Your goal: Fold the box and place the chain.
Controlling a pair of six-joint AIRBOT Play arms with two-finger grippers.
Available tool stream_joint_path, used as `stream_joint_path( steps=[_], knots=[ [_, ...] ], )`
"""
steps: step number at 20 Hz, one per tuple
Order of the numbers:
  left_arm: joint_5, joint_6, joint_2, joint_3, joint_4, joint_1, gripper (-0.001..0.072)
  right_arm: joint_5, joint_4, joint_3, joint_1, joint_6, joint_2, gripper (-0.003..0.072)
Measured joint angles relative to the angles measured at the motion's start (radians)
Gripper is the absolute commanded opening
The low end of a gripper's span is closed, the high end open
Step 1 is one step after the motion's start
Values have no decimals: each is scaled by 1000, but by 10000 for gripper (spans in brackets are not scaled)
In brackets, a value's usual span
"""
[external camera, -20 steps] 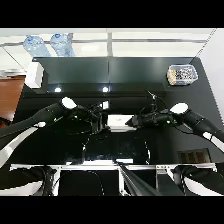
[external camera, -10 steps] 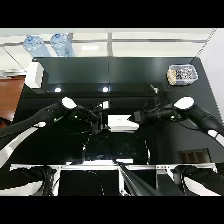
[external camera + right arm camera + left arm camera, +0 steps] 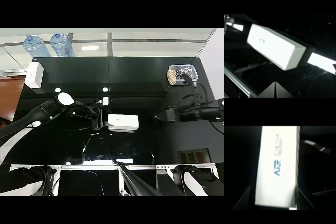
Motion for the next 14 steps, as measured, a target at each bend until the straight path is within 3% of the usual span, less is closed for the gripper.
stream_joint_path(
  steps=[4,8,14],
  knots=[
    [-15,-72,-52,118,4,-77,715,-9,-38,-8,-49,17,30,15],
    [-24,-193,-167,240,6,-131,716,-31,-51,-13,-63,22,39,15],
    [-68,-282,-254,293,8,-148,716,-45,-72,-14,-68,21,42,15]
  ],
)
